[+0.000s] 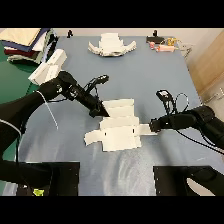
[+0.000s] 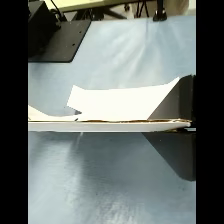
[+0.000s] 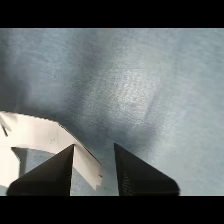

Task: Fold the box.

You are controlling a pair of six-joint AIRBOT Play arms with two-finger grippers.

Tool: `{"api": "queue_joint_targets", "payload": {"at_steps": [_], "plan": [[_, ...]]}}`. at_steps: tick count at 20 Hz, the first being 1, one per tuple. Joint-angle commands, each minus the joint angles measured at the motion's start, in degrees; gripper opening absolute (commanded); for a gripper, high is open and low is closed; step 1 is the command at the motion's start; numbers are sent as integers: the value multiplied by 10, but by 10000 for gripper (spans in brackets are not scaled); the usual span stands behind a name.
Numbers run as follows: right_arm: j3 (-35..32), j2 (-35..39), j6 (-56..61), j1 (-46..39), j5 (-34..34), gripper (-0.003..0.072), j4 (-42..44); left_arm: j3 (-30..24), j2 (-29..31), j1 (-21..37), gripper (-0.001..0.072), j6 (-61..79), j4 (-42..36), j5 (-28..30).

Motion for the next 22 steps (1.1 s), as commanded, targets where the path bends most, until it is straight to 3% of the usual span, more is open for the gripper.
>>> {"api": "queue_joint_targets", "payload": {"at_steps": [1,4,8,11,15,22], "plan": [[13,1,31,0,-1,385,-21,-17,35,-27,6,18,9,69],[38,1,62,0,0,386,-39,-91,104,-50,6,55,13,194],[57,1,111,0,3,385,-82,-204,203,-95,6,129,7,296],[59,1,145,0,15,385,-102,-260,239,-144,7,156,0,369],[59,1,156,0,16,385,-101,-276,235,-193,9,159,1,413],[59,1,156,0,14,385,-95,-275,232,-195,12,158,4,419]]}}
